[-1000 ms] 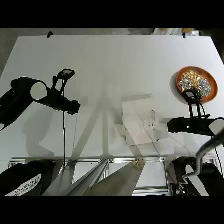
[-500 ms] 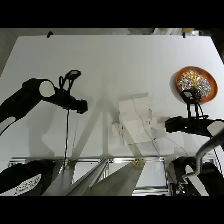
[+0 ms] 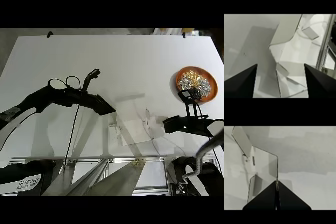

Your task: Fold the box and place the chain.

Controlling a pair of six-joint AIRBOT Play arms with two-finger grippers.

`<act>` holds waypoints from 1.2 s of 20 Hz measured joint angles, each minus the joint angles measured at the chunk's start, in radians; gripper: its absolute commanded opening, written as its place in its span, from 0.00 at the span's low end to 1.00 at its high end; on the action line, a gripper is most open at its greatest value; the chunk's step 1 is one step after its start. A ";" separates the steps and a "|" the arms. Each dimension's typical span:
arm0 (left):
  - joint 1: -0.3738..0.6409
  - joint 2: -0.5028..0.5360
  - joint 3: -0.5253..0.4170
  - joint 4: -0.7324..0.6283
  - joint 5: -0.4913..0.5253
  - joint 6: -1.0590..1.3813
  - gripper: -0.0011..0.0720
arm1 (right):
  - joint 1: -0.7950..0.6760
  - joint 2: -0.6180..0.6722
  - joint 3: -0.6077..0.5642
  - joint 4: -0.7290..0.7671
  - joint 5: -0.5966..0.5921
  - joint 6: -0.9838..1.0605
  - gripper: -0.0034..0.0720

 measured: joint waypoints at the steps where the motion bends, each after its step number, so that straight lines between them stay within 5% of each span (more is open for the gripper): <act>1: -0.012 -0.019 0.000 -0.019 0.000 0.022 0.89 | 0.000 0.000 0.000 0.004 0.000 -0.002 0.07; 8: -0.106 -0.123 0.000 -0.074 0.032 0.094 0.87 | 0.000 0.000 0.000 0.014 0.000 -0.012 0.07; 16: -0.146 -0.147 0.000 -0.082 0.119 0.139 0.07 | 0.000 0.000 0.000 0.015 0.001 -0.012 0.07; 20: -0.142 -0.148 0.000 -0.082 0.124 0.198 0.02 | 0.000 0.000 0.000 0.015 0.001 -0.012 0.08; 22: -0.141 -0.148 0.001 -0.076 0.136 0.240 0.02 | 0.000 0.000 0.000 0.013 0.008 -0.013 0.35; 24: -0.142 -0.148 0.010 -0.078 0.135 0.288 0.02 | 0.000 0.000 0.002 0.029 0.010 -0.013 0.48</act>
